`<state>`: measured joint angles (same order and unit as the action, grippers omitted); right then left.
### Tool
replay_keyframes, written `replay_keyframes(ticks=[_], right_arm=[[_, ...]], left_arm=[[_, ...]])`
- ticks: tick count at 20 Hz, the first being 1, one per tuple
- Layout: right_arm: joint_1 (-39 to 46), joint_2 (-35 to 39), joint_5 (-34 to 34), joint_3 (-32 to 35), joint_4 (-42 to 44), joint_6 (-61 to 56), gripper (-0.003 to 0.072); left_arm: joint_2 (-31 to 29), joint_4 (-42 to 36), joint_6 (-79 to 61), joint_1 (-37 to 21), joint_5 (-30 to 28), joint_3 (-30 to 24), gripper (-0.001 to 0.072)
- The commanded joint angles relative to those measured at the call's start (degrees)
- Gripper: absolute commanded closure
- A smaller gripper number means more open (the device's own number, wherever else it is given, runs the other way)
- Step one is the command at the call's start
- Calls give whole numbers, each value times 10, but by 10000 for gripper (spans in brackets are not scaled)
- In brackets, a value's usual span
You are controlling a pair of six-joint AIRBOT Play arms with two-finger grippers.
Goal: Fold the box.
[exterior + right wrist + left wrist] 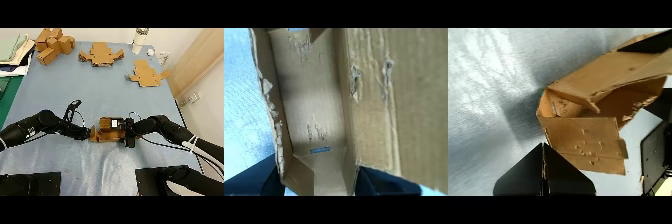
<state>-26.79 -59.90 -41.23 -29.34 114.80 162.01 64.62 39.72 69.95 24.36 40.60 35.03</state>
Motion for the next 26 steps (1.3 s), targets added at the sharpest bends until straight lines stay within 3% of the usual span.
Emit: replay_keyframes(ticks=[1,3,4,5,7,26], right_arm=[[-1,0,0,0,0,0,174],[-1,0,0,0,0,0,174],[-1,0,0,0,0,0,174],[-1,0,0,0,0,0,174],[-1,0,0,0,0,0,174],[-1,0,0,0,0,0,174]], left_arm=[[0,-1,-19,6,25,19,695],[0,0,-19,7,25,20,693],[0,0,-20,7,24,20,566],[0,0,-20,7,23,20,347],[1,-1,-20,7,17,20,425],[20,-89,-76,17,14,21,394]])
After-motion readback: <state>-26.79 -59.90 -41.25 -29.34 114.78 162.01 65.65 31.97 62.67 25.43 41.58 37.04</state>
